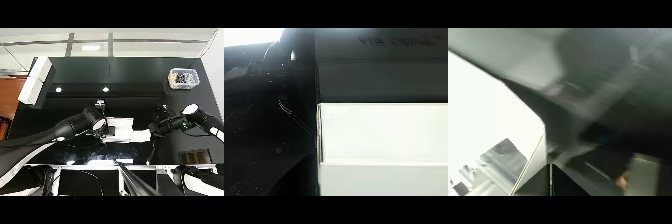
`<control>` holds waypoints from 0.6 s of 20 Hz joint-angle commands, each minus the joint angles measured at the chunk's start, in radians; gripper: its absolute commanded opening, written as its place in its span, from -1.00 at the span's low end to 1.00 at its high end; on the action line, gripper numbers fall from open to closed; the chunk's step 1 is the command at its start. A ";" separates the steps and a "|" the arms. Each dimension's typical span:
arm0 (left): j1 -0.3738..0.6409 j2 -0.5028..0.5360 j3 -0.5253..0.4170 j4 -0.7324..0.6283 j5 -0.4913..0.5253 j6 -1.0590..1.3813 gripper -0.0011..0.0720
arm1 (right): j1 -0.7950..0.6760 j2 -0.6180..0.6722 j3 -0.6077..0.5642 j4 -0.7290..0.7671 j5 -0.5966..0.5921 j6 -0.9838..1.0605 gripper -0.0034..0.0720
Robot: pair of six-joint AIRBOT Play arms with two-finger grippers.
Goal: Fold the box and place the chain.
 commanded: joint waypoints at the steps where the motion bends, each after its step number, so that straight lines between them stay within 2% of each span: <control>1: 0.001 -0.001 0.001 0.000 0.000 0.000 -0.89 | 0.021 -0.014 0.000 0.126 0.006 -0.101 -0.30; 2: 0.001 -0.001 0.001 0.000 0.000 0.000 -0.89 | 0.021 -0.014 0.000 0.133 0.011 -0.101 0.38; 3: 0.001 -0.001 0.001 0.000 0.000 0.000 -0.89 | 0.021 -0.013 0.001 0.142 0.014 -0.101 0.64; 9: 0.001 -0.001 0.001 0.000 0.000 0.000 -0.89 | 0.021 -0.011 0.042 0.238 0.079 -0.102 0.63; 12: 0.001 -0.001 0.001 0.000 0.000 0.000 -0.89 | 0.061 -0.010 0.074 0.185 0.025 0.053 0.63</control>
